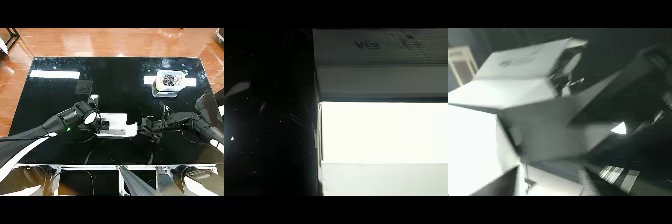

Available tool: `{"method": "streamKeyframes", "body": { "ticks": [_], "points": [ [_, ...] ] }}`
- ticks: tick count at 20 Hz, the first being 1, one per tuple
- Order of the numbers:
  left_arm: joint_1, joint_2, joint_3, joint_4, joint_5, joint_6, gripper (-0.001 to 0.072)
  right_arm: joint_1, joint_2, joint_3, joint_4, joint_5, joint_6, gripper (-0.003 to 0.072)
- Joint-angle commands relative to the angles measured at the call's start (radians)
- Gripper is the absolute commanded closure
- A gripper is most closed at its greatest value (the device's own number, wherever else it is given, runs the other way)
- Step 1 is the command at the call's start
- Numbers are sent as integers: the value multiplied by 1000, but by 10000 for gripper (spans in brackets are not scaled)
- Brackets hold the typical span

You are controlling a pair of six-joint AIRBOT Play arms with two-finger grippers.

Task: Fold the box and place the chain.

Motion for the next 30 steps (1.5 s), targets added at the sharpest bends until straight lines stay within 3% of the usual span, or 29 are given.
{"method": "streamKeyframes", "body": {
  "ticks": [1,7,13,27,30],
  "points": [
    [-1,0,0,0,4,0,688,16,-11,69,15,-108,-40,104],
    [-1,0,0,0,19,0,688,52,-11,92,20,-172,-50,80],
    [-1,0,0,0,13,0,688,183,-12,171,15,-62,35,81],
    [-1,0,0,0,11,0,688,344,-33,174,-162,120,237,101],
    [-1,0,0,0,11,0,688,363,-37,188,-199,159,272,159]
  ]
}}
